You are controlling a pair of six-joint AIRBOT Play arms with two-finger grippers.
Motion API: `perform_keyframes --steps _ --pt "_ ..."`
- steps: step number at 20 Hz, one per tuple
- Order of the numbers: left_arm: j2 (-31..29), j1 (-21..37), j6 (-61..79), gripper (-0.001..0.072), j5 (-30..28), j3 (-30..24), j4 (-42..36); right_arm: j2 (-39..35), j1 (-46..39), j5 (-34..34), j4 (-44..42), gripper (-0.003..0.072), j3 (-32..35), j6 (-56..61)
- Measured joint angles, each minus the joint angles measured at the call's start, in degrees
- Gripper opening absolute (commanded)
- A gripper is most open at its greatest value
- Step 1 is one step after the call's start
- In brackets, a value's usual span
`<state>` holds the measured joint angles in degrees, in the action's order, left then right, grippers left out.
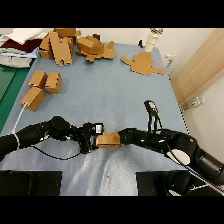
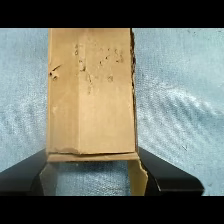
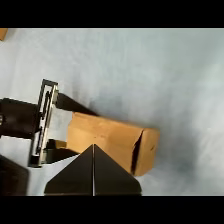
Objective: Fold the box.
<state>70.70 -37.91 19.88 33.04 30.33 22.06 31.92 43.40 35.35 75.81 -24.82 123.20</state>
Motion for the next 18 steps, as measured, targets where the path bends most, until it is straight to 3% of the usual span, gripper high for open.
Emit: perform_keyframes --steps 7,18 --pt "0.1 0.0 -0.1 0.0482 -2.2 0.0 -0.4 -0.4 -0.2 -6.3 -12.5 0.0001 6.1 8.1" --pt "0.1 0.0 0.0 0.0482 -2.4 0.0 -0.3 -0.4 -0.2 -11.7 -13.4 0.0 10.7 9.1"
